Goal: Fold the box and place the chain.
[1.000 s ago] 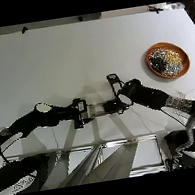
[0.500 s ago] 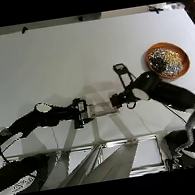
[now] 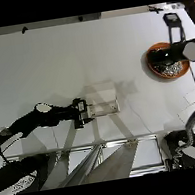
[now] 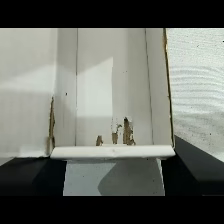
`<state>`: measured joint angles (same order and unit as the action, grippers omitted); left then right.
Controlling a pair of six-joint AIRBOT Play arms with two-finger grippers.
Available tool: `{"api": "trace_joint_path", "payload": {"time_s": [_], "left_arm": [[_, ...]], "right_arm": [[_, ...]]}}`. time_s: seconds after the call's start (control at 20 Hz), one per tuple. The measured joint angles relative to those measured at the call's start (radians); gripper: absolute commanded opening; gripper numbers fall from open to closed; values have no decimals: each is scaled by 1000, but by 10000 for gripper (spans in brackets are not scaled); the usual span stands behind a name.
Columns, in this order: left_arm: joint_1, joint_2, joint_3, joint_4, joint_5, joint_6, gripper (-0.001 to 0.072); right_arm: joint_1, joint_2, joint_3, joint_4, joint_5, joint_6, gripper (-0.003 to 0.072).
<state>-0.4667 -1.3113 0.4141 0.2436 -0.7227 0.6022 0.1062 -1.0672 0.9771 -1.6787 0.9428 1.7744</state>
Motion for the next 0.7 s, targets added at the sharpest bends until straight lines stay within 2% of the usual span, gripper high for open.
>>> {"api": "trace_joint_path", "payload": {"time_s": [0.1,0.25,0.5,0.7], "left_arm": [[0,0,0,0,0,0,112],[0,0,0,0,0,0,112],[0,0,0,0,0,0,112],[0,0,0,0,0,0,112]], "right_arm": [[-117,-77,4,19,-51,-70,541],[-214,-199,8,45,-133,-150,541],[-259,-356,16,91,-243,-236,539],[-267,-426,17,123,-277,-274,521]]}}
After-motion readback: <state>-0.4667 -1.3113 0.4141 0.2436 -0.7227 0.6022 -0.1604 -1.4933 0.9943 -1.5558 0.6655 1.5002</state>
